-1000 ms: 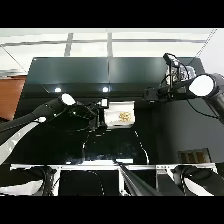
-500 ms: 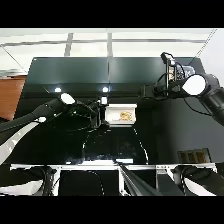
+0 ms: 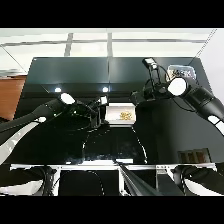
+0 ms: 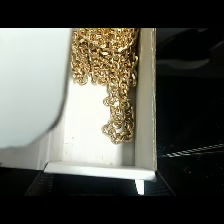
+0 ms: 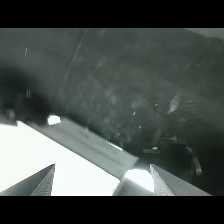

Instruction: Fold the box and place the chain.

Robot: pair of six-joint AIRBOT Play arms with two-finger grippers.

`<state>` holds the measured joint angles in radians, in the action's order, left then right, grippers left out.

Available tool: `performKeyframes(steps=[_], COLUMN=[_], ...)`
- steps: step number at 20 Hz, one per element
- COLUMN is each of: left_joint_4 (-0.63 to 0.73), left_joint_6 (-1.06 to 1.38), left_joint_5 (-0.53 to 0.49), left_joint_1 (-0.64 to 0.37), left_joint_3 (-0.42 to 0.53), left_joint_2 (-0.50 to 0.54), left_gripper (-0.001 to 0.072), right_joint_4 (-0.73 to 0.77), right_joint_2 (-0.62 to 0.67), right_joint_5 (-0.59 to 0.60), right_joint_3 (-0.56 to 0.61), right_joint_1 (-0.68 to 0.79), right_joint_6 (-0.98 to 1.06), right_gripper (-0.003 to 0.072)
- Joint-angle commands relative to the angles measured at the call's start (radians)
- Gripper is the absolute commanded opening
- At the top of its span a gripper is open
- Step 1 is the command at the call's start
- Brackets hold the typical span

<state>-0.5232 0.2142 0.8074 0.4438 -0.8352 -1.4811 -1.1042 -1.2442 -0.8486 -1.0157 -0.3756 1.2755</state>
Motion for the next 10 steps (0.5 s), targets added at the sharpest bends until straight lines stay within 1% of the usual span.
performKeyframes(steps=[1,3,6,10], left_joint_4=[0.001,0.001,0.001,0.001], left_joint_6=[0.000,0.000,0.000,0.000], left_joint_5=[0.000,0.000,0.000,0.000], left_joint_1=[0.000,0.000,0.000,0.000], left_joint_3=[0.000,0.000,0.000,0.000], left_joint_2=[0.000,0.000,0.000,0.000], left_gripper=[0.0399,0.0400,0.0400,0.0400], right_joint_4=[0.016,0.015,0.031,0.147], right_joint_2=[-0.013,-0.013,-0.016,-0.021], right_joint_5=[-0.117,-0.183,-0.179,-0.200], right_joint_3=[0.000,0.001,0.023,0.033], right_joint_1=[-0.003,-0.010,-0.028,-0.032], right_joint_6=[-0.314,-0.464,-0.618,-0.761], right_gripper=[0.0688,0.0688,0.0688,0.0688])
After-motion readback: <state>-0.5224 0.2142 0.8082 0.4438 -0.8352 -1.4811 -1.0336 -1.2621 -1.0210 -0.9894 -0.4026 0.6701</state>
